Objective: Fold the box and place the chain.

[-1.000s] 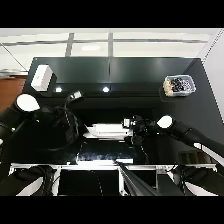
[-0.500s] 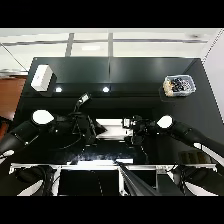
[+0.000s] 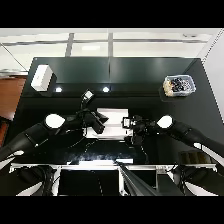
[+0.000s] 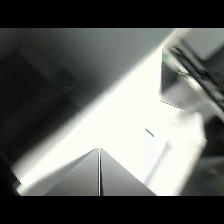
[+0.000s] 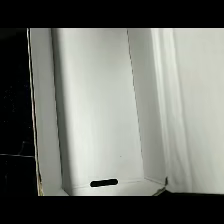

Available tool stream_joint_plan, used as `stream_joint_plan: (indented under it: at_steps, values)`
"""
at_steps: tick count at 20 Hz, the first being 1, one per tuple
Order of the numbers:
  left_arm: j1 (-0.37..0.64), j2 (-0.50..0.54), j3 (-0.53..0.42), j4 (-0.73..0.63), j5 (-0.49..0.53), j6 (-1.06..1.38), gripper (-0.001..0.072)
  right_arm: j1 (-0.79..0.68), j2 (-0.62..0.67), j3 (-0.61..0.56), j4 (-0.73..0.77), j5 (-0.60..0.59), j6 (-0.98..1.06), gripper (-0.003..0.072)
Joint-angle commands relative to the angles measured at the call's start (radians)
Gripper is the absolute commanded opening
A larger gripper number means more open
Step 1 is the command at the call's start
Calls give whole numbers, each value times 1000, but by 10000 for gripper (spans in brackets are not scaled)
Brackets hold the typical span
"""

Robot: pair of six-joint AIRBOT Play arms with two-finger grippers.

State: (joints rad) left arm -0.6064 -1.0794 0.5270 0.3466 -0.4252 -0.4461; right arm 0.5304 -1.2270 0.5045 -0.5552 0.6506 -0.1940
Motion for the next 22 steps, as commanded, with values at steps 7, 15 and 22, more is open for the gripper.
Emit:
stream_joint_plan:
  at_steps: [7, 15, 22]
  values:
    - [-57, -66, 0, 8, 79, 1, 28, 0, 0, 0, 0, 0, 0, 554]
    - [-89, -89, -1, 11, 76, 1, 28, 0, 0, 0, 0, 0, 0, 554]
    - [-86, -85, 8, 69, 74, 1, 28, 0, 0, 0, 0, 0, 0, 554]
